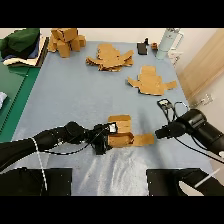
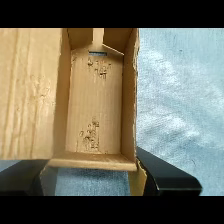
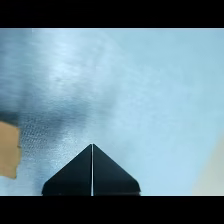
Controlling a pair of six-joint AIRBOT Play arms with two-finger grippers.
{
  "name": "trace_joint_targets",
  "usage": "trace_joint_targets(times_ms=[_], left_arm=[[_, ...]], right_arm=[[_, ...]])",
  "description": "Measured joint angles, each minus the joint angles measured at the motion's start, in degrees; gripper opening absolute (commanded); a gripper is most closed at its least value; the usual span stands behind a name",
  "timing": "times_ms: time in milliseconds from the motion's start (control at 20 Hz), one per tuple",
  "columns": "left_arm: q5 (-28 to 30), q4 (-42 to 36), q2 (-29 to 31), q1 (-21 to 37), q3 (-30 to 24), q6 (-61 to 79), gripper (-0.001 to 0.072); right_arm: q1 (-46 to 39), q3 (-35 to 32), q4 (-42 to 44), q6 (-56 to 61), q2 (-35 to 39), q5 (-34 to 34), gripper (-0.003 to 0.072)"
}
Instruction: Fold the box.
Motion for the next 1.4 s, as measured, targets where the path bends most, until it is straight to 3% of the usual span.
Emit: trace_joint_targets(times_ms=[250,550,1050,1100,1200,1250,1400], left_arm=[[0.0,0.0,0.0,0.0,0.0,0.0,0.0506],[0.0,0.0,0.0,0.0,0.0,0.0,0.0507],[0.0,0.02,0.0,0.0,0.0,-0.02,0.0507],[0.0,0.02,0.0,0.0,0.0,-0.02,0.0506],[0.0,0.0,0.0,0.0,0.0,-0.02,0.0506],[0.02,0.0,0.0,0.0,0.0,-0.02,0.0506],[0.02,0.0,0.0,0.0,0.0,-0.02,0.0506]], right_arm=[[-11.23,0.0,22.23,-11.93,-6.14,2.91,0.0003],[-14.49,0.0,43.69,-26.29,-12.31,3.17,0.0002],[-14.95,0.02,55.39,-32.79,-12.98,0.2,0.0015],[-14.84,0.04,56.02,-32.96,-12.55,-0.26,0.0068],[-14.67,0.11,57.0,-33.2,-11.26,-0.7,0.0348],[-14.6,0.11,57.22,-33.2,-10.71,-0.83,0.0392],[-14.12,0.11,57.79,-32.98,-9.73,-1.2,0.0394]])
